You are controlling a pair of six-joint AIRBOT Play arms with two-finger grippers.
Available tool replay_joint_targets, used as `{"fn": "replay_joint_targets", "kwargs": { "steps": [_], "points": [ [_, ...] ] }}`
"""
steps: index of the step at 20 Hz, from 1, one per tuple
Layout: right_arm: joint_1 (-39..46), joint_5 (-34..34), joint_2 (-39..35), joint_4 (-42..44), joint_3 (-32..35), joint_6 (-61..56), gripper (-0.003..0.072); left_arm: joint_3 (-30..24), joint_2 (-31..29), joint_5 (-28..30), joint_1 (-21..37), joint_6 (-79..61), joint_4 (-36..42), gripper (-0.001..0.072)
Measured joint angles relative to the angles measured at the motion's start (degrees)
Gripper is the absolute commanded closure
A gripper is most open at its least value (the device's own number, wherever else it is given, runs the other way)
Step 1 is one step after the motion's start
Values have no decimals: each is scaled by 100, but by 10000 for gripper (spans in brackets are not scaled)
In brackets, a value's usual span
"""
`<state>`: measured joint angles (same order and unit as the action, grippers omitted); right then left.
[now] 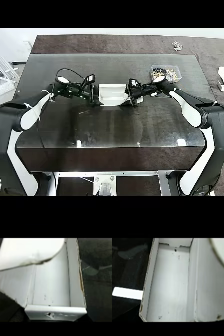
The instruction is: Fold the box and place the chain.
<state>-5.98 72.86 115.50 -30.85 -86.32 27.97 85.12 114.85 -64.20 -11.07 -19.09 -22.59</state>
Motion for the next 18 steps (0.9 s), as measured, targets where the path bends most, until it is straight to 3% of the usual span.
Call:
{"fn": "replay_joint_targets", "kwargs": {
  "steps": [18],
  "points": [
    [2,24,0,0,0,7,105,2,68,286,-22,-313,22,-2]
  ]
}}
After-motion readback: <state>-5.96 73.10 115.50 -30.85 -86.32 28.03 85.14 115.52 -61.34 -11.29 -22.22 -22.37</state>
